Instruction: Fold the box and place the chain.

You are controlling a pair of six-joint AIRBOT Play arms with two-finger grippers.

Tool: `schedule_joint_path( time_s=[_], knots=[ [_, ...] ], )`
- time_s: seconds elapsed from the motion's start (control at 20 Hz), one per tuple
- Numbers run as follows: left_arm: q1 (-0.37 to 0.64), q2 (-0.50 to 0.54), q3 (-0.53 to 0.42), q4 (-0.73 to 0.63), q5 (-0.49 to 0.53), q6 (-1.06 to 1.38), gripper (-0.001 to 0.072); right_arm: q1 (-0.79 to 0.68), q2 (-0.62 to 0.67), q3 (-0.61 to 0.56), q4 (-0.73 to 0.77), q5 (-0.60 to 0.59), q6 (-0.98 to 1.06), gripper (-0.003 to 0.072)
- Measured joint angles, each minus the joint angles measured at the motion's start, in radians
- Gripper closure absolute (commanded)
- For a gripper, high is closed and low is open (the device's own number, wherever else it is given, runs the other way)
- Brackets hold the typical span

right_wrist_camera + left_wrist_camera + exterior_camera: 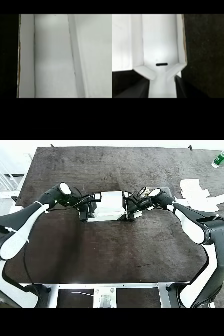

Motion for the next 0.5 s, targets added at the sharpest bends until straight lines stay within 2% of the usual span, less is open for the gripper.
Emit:
schedule_joint_path(
  time_s=[0.2, 0.25, 0.3, 0.5],
  knots=[
    [0.0, -0.008, 0.0, -0.018, 0.005, 0.0, 0.0365, 0.0, 0.0, 0.0, 0.0, 0.0, 0.0, 0.0105],
    [0.0, -0.012, 0.0, -0.02, 0.005, 0.0, 0.0401, 0.0, 0.0, 0.0, 0.0, 0.0, 0.0, 0.0105],
    [0.0, -0.015, 0.0, -0.025, 0.008, 0.0, 0.0525, 0.0, 0.0, 0.0, 0.0, 0.0, 0.0, 0.0105],
    [0.0, -0.021, 0.0, -0.038, 0.021, 0.0, 0.053, 0.0, 0.0, 0.0, 0.0, 0.0, 0.0, 0.0105]
  ],
)
